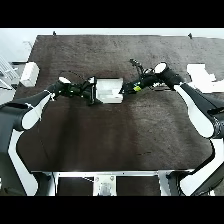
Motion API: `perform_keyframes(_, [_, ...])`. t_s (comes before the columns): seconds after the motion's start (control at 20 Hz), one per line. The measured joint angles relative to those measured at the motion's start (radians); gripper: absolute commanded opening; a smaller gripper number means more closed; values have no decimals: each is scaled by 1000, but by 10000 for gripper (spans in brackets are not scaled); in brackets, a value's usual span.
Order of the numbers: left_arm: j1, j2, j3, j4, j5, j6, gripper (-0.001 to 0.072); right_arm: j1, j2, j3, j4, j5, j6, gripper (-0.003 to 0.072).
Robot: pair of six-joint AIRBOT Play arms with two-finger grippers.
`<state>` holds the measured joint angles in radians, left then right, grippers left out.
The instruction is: Fold the box and place the chain.
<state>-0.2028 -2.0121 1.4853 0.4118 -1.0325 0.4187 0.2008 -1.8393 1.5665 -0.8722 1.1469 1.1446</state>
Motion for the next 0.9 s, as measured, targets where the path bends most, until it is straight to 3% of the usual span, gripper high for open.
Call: perform_keyframes(0.9, [0,0,0,0,-5,0,396,138,-27,133,-419,-32,473,409])
